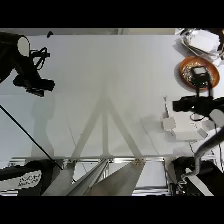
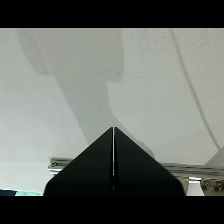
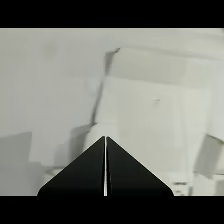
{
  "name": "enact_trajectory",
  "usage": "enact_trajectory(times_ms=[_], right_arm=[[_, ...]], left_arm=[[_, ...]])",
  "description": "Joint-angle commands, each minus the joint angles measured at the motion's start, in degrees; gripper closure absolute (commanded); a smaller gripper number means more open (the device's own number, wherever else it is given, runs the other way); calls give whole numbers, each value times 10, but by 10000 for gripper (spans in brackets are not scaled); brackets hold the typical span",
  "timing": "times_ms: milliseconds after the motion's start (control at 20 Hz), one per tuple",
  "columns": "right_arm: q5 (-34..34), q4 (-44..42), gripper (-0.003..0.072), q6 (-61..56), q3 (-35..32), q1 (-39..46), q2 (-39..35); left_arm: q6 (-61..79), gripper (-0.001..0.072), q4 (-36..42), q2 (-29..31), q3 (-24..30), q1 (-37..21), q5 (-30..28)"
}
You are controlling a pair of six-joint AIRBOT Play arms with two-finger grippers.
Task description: Fold the box and place the chain.
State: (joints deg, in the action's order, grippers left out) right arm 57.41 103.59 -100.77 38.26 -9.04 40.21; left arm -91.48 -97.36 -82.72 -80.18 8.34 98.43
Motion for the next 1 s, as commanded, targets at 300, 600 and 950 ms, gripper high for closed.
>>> enact_trajectory(times_ms=[300, 600, 950], right_arm=[[49, 60, 491, 249, 42, 370, 119], [70, 109, 173, 295, 42, 387, 200], [100, 60, 235, 331, 42, 387, 288]], left_arm=[[0, 699, 0, 0, 0, 0, 0], [0, 699, 0, 0, 0, 0, 0], [0, 699, 0, 0, 0, 0, 0]])
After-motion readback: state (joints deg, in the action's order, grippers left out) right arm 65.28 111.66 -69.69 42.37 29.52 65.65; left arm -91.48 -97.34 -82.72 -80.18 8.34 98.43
